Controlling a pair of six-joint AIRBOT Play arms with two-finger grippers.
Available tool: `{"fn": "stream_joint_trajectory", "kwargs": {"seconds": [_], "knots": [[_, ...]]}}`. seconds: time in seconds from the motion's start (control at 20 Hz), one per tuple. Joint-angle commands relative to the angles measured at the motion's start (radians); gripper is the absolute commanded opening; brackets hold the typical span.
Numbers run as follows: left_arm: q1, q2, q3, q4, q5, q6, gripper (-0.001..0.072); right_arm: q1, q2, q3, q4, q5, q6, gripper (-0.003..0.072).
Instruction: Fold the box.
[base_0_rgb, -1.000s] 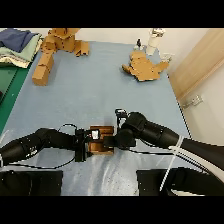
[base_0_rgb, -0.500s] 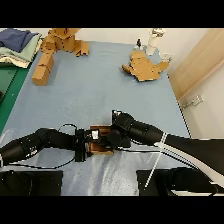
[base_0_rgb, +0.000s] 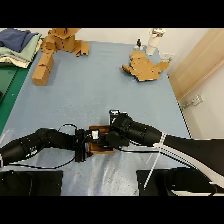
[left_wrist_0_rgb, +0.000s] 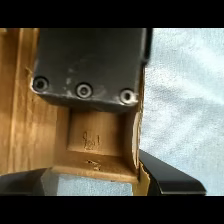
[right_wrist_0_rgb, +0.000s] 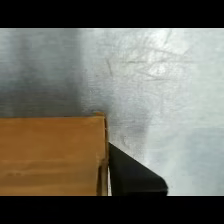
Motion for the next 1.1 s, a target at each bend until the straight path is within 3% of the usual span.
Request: {"fn": "stream_joint_trajectory", "kwargs": {"seconds": [0.0,0.05,0.3,0.55,0.65,0.7,0.75,0.8,0.85,0.9,0.95,1.0,1.05], "knots": [[0.000,0.001,0.001,0.000,0.000,0.001,0.0474,0.002,0.021,0.008,-0.003,-0.029,-0.011,0.0301],[0.000,0.001,0.001,0.000,0.000,0.001,0.0474,0.002,0.036,0.013,-0.005,-0.029,-0.011,0.0306],[0.000,0.001,0.001,0.000,0.000,0.001,0.0474,-0.011,0.132,0.019,-0.067,-0.138,-0.007,0.0521],[0.000,0.001,0.001,-0.001,0.000,0.001,0.0474,-0.012,0.276,0.019,-0.120,-0.145,-0.009,0.0513],[0.000,0.001,0.001,0.000,0.000,0.001,0.0474,-0.046,0.301,0.016,-0.195,-0.259,-0.055,0.0300],[0.000,0.001,0.001,0.000,0.000,0.001,0.0474,-0.085,0.298,0.011,-0.237,-0.323,-0.105,0.0242],[0.000,0.001,0.001,0.000,0.000,0.001,0.0474,-0.147,0.298,-0.006,-0.267,-0.344,-0.177,0.0091],[0.000,0.001,0.001,-0.001,0.000,0.001,0.0474,-0.224,0.297,-0.026,-0.272,-0.313,-0.250,0.0002],[0.000,0.001,0.001,0.000,0.000,0.001,0.0474,-0.325,0.286,-0.045,-0.250,-0.227,-0.346,0.0002],[0.000,0.001,0.001,-0.001,0.000,0.001,0.0474,-0.427,0.267,-0.057,-0.177,-0.115,-0.458,0.0002],[0.000,0.001,0.001,0.000,0.000,0.001,0.0474,-0.545,0.228,-0.058,-0.008,0.011,-0.635,0.0002],[0.000,0.001,0.001,0.000,0.000,0.001,0.0474,-0.652,0.175,-0.052,0.240,0.087,-0.863,0.0002],[0.000,0.001,0.001,0.000,0.000,0.001,0.0474,-0.739,0.109,-0.041,0.533,0.088,-1.130,0.0002]]}}
